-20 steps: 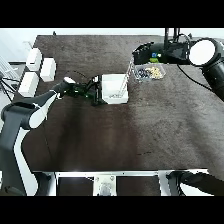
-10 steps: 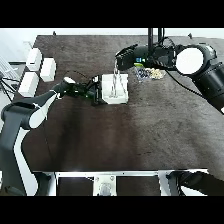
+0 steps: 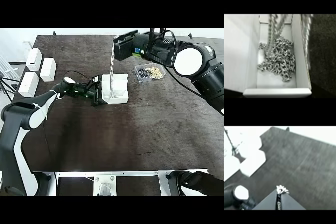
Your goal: Fold the box and place the chain.
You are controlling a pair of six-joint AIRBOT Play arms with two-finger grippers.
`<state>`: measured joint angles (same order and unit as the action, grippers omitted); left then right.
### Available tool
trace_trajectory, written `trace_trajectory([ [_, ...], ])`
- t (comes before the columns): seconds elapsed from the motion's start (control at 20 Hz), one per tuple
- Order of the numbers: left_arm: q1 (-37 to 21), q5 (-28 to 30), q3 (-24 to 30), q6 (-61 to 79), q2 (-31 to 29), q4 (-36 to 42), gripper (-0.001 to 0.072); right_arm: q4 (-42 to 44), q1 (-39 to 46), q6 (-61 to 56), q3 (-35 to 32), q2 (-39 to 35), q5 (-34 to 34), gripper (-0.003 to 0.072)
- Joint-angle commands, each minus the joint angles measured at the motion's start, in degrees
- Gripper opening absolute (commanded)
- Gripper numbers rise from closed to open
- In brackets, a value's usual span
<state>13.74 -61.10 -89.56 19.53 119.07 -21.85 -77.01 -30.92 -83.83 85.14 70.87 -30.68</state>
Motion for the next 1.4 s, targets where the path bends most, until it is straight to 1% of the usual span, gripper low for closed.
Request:
trace_trajectory([
  [0.0, 0.0, 0.0, 0.0, 0.0, 0.0, 0.0, 0.0356, -3.6, 0.0, 0.5, 1.6, 0.0, 2.9, 0.0006],
  [0.15, 0.0, 0.0, 0.0, 0.0, 0.0, 0.0, 0.0357, -5.1, 0.0, 0.5, 2.2, 0.0, 3.1, 0.0006],
  [0.35, 0.0, 0.0, 0.0, 0.0, 0.0, 0.0, 0.0356, -5.2, 0.0, 0.5, 1.6, 0.0, -2.5, 0.0006],
  [0.4, 0.0, 0.0, 0.0, 0.0, 0.0, 0.0, 0.0357, -5.2, 0.0, 0.5, 0.7, 0.0, -3.7, 0.0007],
  [0.55, 0.0, 0.0, 0.0, 0.0, 0.0, 0.0, 0.0356, -5.2, 0.5, 0.4, -4.2, 0.1, -3.7, 0.0007],
  [0.6, 0.0, 0.0, 0.0, 0.0, 0.0, 0.0, 0.0357, -5.1, 1.2, 0.4, -6.4, 0.5, -2.7, 0.0007],
  [0.75, 0.0, 0.0, 0.0, 0.0, 0.0, 0.0, 0.0356, -5.1, 2.2, -0.2, -13.3, 3.7, 4.3, 0.0007],
  [0.9, 0.0, 0.0, 0.0, 0.0, 0.0, 0.0, 0.0356, -5.1, 2.2, -0.2, -18.3, 9.2, 5.5, 0.0006],
  [1.05, 0.0, 0.0, 0.0, 0.0, 0.0, 0.0, 0.0357, -5.1, 2.6, -0.2, -19.4, 15.7, 6.8, 0.0006],
  [1.15, 0.0, 0.0, 0.0, 0.0, 0.0, 0.0, 0.0356, -4.9, 2.6, -0.2, -19.4, 18.2, 6.7, 0.0007],
  [1.2, 0.0, 0.0, 0.0, 0.0, 0.0, 0.0, 0.0357, -4.9, 2.6, -0.2, -19.4, 18.4, 6.6, 0.0064],
  [1.25, 0.0, 0.0, 0.0, 0.0, 0.0, 0.0, 0.0356, -4.9, 2.6, -0.2, -19.3, 18.0, 6.5, 0.0264],
  [1.3, 0.0, 0.0, 0.0, 0.0, 0.0, 0.0, 0.0357, -4.9, 2.7, 0.0, -19.2, 17.0, 6.2, 0.0444],
  [1.35, 0.0, 0.0, 0.0, 0.0, 0.0, 0.0, 0.0356, -5.0, 2.9, 0.5, -19.2, 15.4, 5.6, 0.0426],
])
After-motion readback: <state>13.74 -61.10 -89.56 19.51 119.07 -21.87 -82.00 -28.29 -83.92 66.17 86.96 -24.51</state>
